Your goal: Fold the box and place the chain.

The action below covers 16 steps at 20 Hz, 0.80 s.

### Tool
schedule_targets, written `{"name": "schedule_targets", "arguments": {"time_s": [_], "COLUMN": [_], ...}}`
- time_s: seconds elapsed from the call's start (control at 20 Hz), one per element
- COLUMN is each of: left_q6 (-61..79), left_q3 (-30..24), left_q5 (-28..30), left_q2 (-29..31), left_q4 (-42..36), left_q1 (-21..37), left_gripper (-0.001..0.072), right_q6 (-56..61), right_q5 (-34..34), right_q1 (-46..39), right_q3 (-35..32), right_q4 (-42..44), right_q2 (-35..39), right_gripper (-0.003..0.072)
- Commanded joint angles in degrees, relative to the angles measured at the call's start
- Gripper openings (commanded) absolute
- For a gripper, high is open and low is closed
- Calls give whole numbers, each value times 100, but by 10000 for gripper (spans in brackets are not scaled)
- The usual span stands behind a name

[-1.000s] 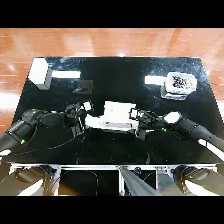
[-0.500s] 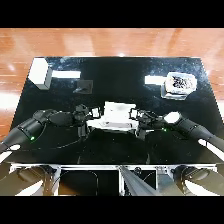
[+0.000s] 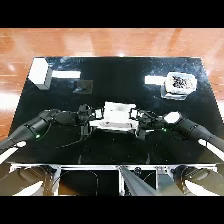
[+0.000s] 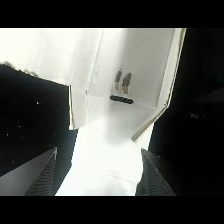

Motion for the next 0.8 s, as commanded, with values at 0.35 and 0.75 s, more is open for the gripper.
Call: {"name": "schedule_targets", "arguments": {"time_s": [0.35, 0.75], "left_q6": [28, -20], "left_q3": [9, 203], "left_q5": [-372, -402], "left_q2": [-352, -352], "left_q4": [-48, -48], "left_q1": [-404, -404], "left_gripper": [544, 463], "right_q6": [2, 2], "right_q5": [0, 0], "right_q1": [-2, -2], "right_q3": [2, 2], "right_q4": [0, 0], "right_q2": [0, 0], "right_gripper": [568, 568]}}
